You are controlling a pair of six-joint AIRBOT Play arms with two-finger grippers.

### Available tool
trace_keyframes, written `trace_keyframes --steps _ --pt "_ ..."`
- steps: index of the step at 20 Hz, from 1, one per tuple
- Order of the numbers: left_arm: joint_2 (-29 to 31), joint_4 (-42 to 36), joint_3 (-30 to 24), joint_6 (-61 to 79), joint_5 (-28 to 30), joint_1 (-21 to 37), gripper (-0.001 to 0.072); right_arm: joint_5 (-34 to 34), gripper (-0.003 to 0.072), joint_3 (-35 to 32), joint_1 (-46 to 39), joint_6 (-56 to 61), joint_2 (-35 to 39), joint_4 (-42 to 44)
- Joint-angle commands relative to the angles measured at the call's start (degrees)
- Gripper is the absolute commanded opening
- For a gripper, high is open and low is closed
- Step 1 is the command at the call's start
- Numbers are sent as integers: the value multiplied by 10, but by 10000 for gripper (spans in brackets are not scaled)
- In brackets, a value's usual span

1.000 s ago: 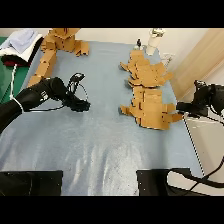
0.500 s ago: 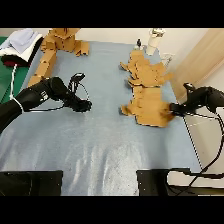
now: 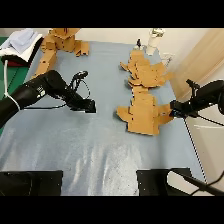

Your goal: Fold the box.

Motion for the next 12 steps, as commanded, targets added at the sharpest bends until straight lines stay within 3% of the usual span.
trace_keyframes --steps 1,5,9,12 --pt "11 -51 8 34 -19 0 607 -81 -1 -3 28 46 59 9" --pt "13 -83 8 61 -39 3 608 -56 -1 -95 112 100 106 10" --pt "13 -106 8 74 -79 32 608 76 -1 -236 215 157 150 34" --pt "13 -112 8 74 -103 67 607 151 -1 -302 305 212 166 40"
